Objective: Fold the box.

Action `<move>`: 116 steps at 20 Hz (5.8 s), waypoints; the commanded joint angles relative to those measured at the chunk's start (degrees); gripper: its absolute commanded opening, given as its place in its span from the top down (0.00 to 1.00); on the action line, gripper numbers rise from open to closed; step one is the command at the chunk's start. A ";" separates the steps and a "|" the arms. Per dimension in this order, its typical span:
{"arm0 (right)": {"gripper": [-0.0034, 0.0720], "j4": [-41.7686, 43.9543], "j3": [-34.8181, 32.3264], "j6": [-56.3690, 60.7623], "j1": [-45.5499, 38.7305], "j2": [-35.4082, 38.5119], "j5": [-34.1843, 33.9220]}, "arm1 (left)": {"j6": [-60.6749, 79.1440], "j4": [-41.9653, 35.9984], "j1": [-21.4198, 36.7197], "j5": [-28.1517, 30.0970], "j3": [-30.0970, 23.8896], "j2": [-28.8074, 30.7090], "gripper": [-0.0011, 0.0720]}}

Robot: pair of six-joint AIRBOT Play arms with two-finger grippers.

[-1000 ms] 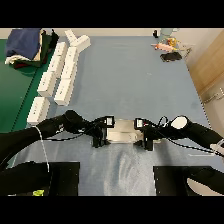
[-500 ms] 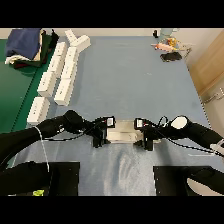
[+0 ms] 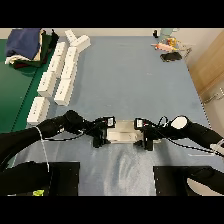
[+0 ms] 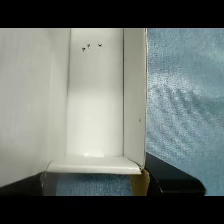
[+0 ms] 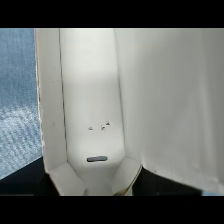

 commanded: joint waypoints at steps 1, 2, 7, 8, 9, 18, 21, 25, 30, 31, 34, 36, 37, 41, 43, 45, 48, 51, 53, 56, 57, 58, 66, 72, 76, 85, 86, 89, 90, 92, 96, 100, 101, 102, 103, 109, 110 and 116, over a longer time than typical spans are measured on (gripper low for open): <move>0.29 0.02 -0.02 0.00 0.02 0.00 0.00 | 0.11 0.04 0.02 -0.04 -0.02 0.02 0.19; 0.29 0.02 -0.02 0.00 0.02 0.00 0.00 | 0.11 0.04 0.02 -0.04 -0.02 0.02 0.19; 0.29 0.02 -0.02 0.00 0.02 0.00 0.00 | 0.17 0.20 0.02 -0.20 -0.02 0.02 0.56; 0.29 0.02 -0.02 0.00 0.02 0.00 0.00 | 0.17 0.24 0.00 -0.20 -0.02 0.02 0.56; 0.29 0.02 -0.02 0.00 0.02 0.00 0.00 | 0.17 0.24 0.02 -0.22 -0.02 0.02 0.56; 0.29 0.02 -0.02 0.00 0.02 0.00 0.02 | 0.07 0.22 0.09 -0.52 -0.02 0.02 0.03; 0.29 0.02 -0.02 -0.02 0.02 0.00 0.02 | 0.07 0.22 0.24 -0.57 -0.04 0.04 0.03; 0.29 0.02 -0.02 0.00 0.02 0.00 0.00 | 0.07 -0.24 1.81 -0.74 -0.59 1.70 0.03; 0.29 0.02 -0.02 0.00 0.02 0.00 0.00 | 0.92 -0.66 1.77 -1.44 -1.57 2.14 0.03; 0.29 0.02 -0.02 0.00 0.02 0.00 0.00 | 1.27 -0.66 1.75 -1.44 -1.57 2.14 0.03; 0.29 0.02 -0.02 0.00 0.02 0.00 0.02 | 1.70 -1.79 0.61 -0.50 -1.57 2.10 0.03; 0.29 0.02 -0.02 0.00 0.02 0.00 0.00 | 1.68 -2.14 -0.61 0.66 -1.57 1.81 0.03; 0.29 0.02 -0.02 0.00 0.02 0.00 0.00 | 1.64 -2.08 -0.76 0.61 -1.44 1.40 0.03; 0.29 0.02 -0.02 0.00 0.02 0.00 0.02 | 1.62 -2.14 -0.74 0.68 -1.44 1.40 0.03; 0.29 0.02 -0.02 0.00 0.02 0.00 0.02 | 1.49 -2.12 -0.72 0.68 -1.46 1.40 0.03; 0.29 0.02 -0.02 0.00 0.02 0.00 0.00 | 1.40 -2.08 -0.68 0.66 -1.51 1.42 0.03; 0.29 0.02 -0.02 0.00 0.02 0.00 0.00 | 1.07 -1.88 -0.61 0.57 -1.53 1.42 0.03; 0.29 0.02 -0.02 0.00 0.02 0.00 0.02 | 0.68 -1.64 -0.61 0.61 -1.51 1.42 0.03; 0.29 0.02 -0.02 -0.02 0.02 0.00 0.00 | -0.48 -1.16 -0.61 1.03 -1.51 1.42 0.03; 0.29 0.02 -0.02 0.00 0.02 0.00 0.00 | -0.57 -1.11 -0.61 1.11 -1.51 1.42 0.32; 0.29 0.02 -0.02 0.00 0.02 0.00 0.00 | -0.57 -1.07 -0.61 1.09 -1.51 1.42 0.33; 0.29 0.02 -0.02 0.00 0.02 0.00 0.00 | -0.57 -1.07 -0.61 1.11 -1.51 1.42 0.33; 0.29 0.02 -0.02 0.00 0.02 0.00 0.00 | -0.55 -1.03 -0.63 1.11 -1.49 1.42 0.33; 0.29 0.02 -0.02 0.00 0.02 0.00 0.00 | -0.55 -1.03 -0.61 1.11 -1.46 1.42 0.33; 0.29 0.02 -0.02 0.00 0.02 0.00 0.00 | -0.55 -1.05 -0.63 1.07 -1.44 1.42 0.33; 0.00 0.07 0.00 -0.04 0.02 0.02 0.02 | -0.55 -1.05 -0.63 1.09 -1.44 1.42 0.33; 0.00 0.04 0.00 -0.02 0.02 0.02 0.02 | -0.55 -1.05 -0.63 1.07 -1.44 1.42 0.33; 0.00 -0.44 0.00 2.25 0.00 0.59 1.16 | -0.55 -1.05 -0.63 1.09 -1.44 1.42 0.33; 0.00 -1.79 -0.02 3.02 0.00 1.46 1.51 | -0.55 -1.05 -0.63 1.09 -1.44 1.42 0.33; 0.00 -5.90 -0.02 5.46 -0.02 4.61 2.29 | -0.55 -1.05 -0.63 1.09 -1.44 1.42 0.33; 0.00 -14.69 -0.02 17.16 -0.02 13.35 4.09 | -0.55 -1.03 -0.63 1.09 -1.44 1.42 0.33; 0.00 -21.27 -0.02 29.62 -0.02 22.03 8.66 | -0.55 -1.05 -0.63 1.09 -1.44 1.42 0.33; 0.00 -22.62 -0.02 31.43 -0.02 24.26 9.25 | -0.55 -1.05 -0.63 1.09 -1.44 1.42 0.33; 0.00 -22.88 -0.02 33.48 0.00 26.32 9.84 | -0.55 -1.05 -0.63 1.09 -1.44 1.42 0.33; 0.00 -21.86 -0.02 36.44 0.00 28.44 10.43 | -0.55 -1.05 -0.61 1.09 -1.44 1.42 0.33; 0.01 -4.09 -0.15 88.87 0.61 32.00 10.45 | -0.55 -1.05 -0.63 1.09 -1.44 1.42 0.33; 0.01 -3.02 -0.15 89.81 0.61 32.02 9.51 | -0.55 -1.05 -0.63 1.09 -1.44 1.42 0.33; 0.26 0.26 -0.15 96.06 0.61 32.00 1.81 | -0.55 -1.05 -0.63 1.07 -1.44 1.42 0.33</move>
